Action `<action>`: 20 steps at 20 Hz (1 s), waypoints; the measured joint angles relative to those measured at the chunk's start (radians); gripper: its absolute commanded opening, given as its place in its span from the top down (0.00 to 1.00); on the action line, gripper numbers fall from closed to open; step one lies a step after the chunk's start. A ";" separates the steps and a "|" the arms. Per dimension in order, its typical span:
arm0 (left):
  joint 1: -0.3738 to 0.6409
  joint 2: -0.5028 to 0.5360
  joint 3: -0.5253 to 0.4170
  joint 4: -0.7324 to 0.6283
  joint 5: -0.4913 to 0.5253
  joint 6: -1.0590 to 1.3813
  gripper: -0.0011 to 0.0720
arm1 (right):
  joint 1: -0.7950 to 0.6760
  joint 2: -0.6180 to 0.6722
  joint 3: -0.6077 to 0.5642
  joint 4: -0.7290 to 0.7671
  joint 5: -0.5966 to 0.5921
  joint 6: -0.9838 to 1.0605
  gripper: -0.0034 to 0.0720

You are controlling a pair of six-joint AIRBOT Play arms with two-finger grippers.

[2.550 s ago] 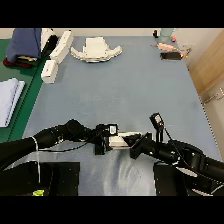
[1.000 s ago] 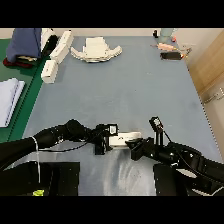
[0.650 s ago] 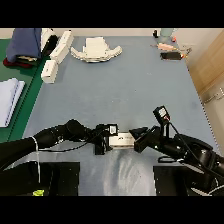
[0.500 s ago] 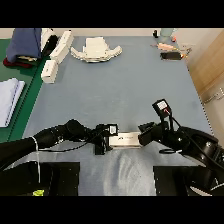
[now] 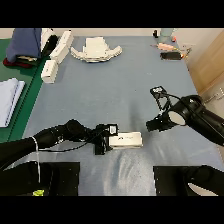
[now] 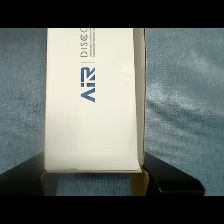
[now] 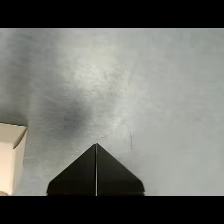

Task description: Fold the box.

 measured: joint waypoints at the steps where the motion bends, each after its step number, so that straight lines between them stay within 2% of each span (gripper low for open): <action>1: 0.000 0.000 0.000 -0.002 0.000 0.000 0.28 | -0.017 -0.037 0.024 0.014 0.023 0.003 0.95; 4: 0.001 0.005 0.000 -0.002 0.001 -0.030 0.28 | -0.044 -0.100 0.072 0.036 0.060 0.033 0.95; 7: 0.014 0.054 0.000 0.034 -0.001 -0.133 0.28 | -0.057 -0.122 0.096 0.035 0.074 0.059 0.95; 9: 0.045 0.121 0.000 0.101 -0.005 -0.263 0.28 | -0.060 -0.129 0.104 0.019 0.078 0.079 0.95; 11: 0.112 0.204 0.000 0.232 -0.010 -0.466 0.28 | -0.064 -0.133 0.108 0.002 0.081 0.093 0.95; 13: 0.223 0.293 0.000 0.426 -0.040 -0.726 0.28 | -0.064 -0.135 0.109 -0.009 0.073 0.100 0.95; 16: 0.465 0.418 0.000 0.720 -0.113 -1.072 0.28 | -0.064 -0.136 0.111 -0.018 0.045 0.105 0.95; 18: 0.646 0.471 0.000 0.836 -0.140 -1.202 0.28 | -0.064 -0.136 0.111 -0.020 0.024 0.105 0.95; 20: 0.809 0.488 0.000 0.896 -0.144 -1.271 0.28 | -0.064 -0.137 0.111 -0.022 0.005 0.104 0.95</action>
